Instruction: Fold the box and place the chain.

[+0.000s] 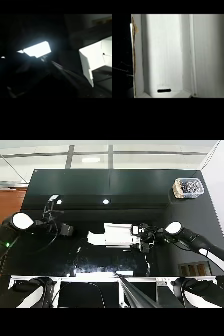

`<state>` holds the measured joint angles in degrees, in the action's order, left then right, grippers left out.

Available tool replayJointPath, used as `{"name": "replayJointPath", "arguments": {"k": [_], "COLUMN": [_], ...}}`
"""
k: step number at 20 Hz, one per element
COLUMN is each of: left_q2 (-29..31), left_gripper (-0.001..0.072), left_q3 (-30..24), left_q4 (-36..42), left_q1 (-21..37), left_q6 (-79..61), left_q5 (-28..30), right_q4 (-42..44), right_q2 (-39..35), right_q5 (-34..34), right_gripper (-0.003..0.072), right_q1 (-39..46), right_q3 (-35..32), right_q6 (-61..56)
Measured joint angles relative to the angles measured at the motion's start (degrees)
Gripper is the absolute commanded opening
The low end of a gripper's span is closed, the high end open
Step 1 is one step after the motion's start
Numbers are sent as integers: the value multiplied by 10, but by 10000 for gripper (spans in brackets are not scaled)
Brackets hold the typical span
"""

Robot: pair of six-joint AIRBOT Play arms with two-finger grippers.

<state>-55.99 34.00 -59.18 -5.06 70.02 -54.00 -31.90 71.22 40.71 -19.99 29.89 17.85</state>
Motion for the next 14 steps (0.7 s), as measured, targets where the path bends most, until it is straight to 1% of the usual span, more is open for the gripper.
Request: {"name": "replayJointPath", "arguments": {"k": [2, 5, 10, 14], "left_q2": [-21, -76, -169, -204], "left_gripper": [28, 28, 27, 28], "left_q3": [-18, -32, -38, -39], "left_q4": [61, 153, 237, 291], "left_q1": [27, 32, -3, -33], "left_q6": [13, -7, -48, -92], "left_q5": [-14, -28, -31, -22], "right_q4": [0, 0, 0, 0], "right_q2": [0, 0, 0, 0], "right_q5": [0, 0, 0, 0], "right_gripper": [344, 344, 344, 345], "right_q1": [0, 0, 0, 0], "right_q3": [0, 0, 0, 0], "right_q6": [0, 0, 0, 0]}}
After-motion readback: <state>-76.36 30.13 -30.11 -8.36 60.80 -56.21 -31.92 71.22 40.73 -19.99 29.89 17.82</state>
